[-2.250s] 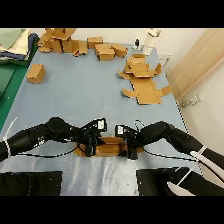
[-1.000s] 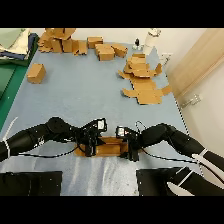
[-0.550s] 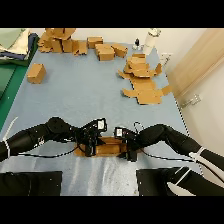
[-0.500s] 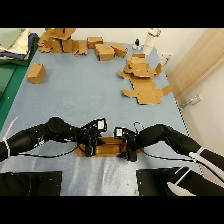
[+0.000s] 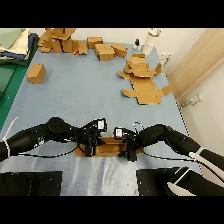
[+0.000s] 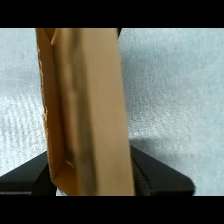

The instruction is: Fold the box.

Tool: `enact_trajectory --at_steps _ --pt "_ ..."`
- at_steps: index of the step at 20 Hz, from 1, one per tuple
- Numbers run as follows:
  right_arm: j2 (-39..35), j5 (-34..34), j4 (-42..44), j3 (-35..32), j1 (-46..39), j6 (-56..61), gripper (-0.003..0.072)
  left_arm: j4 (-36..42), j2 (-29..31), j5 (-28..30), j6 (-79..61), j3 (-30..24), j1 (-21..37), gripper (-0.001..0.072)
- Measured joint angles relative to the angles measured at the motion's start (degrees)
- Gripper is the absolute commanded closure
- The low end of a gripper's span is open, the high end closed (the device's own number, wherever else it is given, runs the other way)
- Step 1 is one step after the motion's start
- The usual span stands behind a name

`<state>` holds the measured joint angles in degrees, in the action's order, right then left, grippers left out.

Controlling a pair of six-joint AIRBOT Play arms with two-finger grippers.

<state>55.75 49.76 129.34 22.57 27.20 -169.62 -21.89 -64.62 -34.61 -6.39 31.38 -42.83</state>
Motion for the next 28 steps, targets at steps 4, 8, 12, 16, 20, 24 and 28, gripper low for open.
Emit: enact_trajectory --at_steps 4,8,12,16,20,24,28 --pt "0.0 0.1 -0.6 -0.3 0.0 -0.2 0.0193 0.0 0.0 0.0 0.0 0.0 0.0 0.0698" --pt "0.0 0.1 -0.7 -0.4 0.0 0.0 0.0193 0.0 0.0 0.1 0.0 0.0 0.0 0.0697" --pt "-0.1 0.2 -0.8 -0.4 0.0 0.0 0.0193 0.0 0.0 0.1 0.0 0.0 0.0 0.0697" --pt "-0.1 0.2 -0.9 -0.4 0.0 0.0 0.0192 0.0 0.0 0.1 0.0 0.0 0.0 0.0697" --pt "-0.1 0.2 -0.9 -0.4 0.0 0.0 0.0192 0.0 0.0 0.1 0.0 0.0 0.0 0.0698" --pt "-0.1 0.2 -0.9 -0.4 0.0 0.0 0.0193 1.2 0.0 0.2 0.0 0.0 0.0 0.0698" --pt "-0.1 0.3 -1.0 -0.4 0.0 0.1 0.0193 3.2 0.0 0.1 0.0 -0.1 0.0 0.0697"
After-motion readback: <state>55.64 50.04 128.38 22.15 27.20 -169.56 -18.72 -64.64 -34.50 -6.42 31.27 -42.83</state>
